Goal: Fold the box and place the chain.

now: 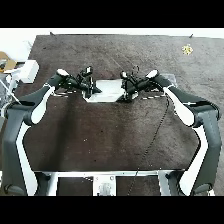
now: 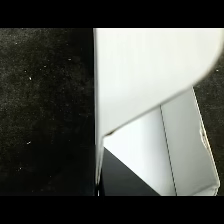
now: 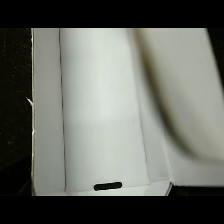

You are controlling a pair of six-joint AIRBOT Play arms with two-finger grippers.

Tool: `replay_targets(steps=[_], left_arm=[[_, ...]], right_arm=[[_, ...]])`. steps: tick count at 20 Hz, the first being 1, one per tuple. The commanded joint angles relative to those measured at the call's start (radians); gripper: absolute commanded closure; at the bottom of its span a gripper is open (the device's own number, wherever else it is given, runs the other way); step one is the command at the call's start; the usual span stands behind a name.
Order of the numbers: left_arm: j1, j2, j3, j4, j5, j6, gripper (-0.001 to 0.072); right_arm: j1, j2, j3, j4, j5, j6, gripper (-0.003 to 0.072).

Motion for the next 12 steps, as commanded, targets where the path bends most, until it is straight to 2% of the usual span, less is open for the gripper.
replay_targets(steps=[1,3,4,10,11,12], left_arm=[[0.0,-0.001,0.0,0.0,0.0,0.0,0.0697],[0.0,-0.001,0.0,0.0,0.0,0.0,0.0697],[0.0,-0.001,0.0,0.0,0.0,0.0,0.0697],[0.0,-0.001,0.0,0.0,0.0,0.0,0.0697],[0.0,-0.001,0.0,0.0,0.0,0.0,0.0697],[0.0,-0.001,0.0,0.0,0.0,0.0,0.0697]], right_arm=[[0.001,-0.003,0.0,-0.007,-0.005,-0.003,0.007],[0.001,-0.003,0.0,-0.017,-0.009,-0.003,0.0094],[0.001,-0.003,-0.001,-0.025,-0.015,-0.003,0.0139],[0.001,-0.003,-0.002,-0.045,-0.02,-0.003,0.0142],[0.001,-0.003,-0.003,-0.051,-0.02,-0.003,0.018],[0.001,-0.003,-0.005,-0.05,-0.021,-0.003,0.018]])
